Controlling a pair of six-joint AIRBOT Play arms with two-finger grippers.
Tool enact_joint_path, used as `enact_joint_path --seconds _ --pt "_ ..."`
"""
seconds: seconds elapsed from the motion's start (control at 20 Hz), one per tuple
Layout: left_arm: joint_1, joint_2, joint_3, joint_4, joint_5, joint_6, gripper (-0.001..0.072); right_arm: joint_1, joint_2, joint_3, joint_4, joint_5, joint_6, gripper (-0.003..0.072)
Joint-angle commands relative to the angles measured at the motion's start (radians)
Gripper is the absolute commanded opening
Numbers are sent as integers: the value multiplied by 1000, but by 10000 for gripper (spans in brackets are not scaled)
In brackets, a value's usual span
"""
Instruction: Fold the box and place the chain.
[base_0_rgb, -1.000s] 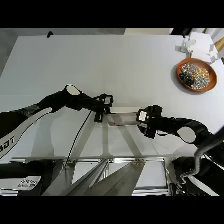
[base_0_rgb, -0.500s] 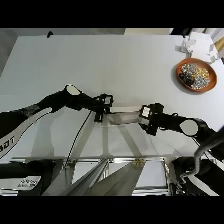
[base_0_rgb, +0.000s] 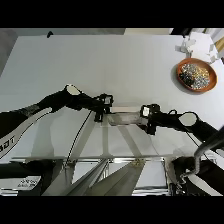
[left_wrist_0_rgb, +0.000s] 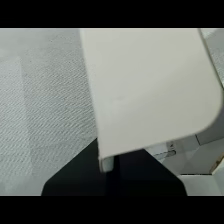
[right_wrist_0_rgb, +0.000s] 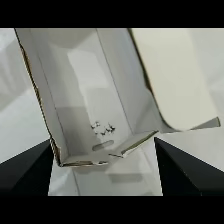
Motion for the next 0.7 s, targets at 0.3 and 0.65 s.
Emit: enact_joint_path --seconds 0.3,0.65 --pt "0 0 0 0 0 0 12 -126 -145 35 206 141 -251 667" --pt "0 0 0 0 0 0 12 -140 -253 91 218 208 -315 666"
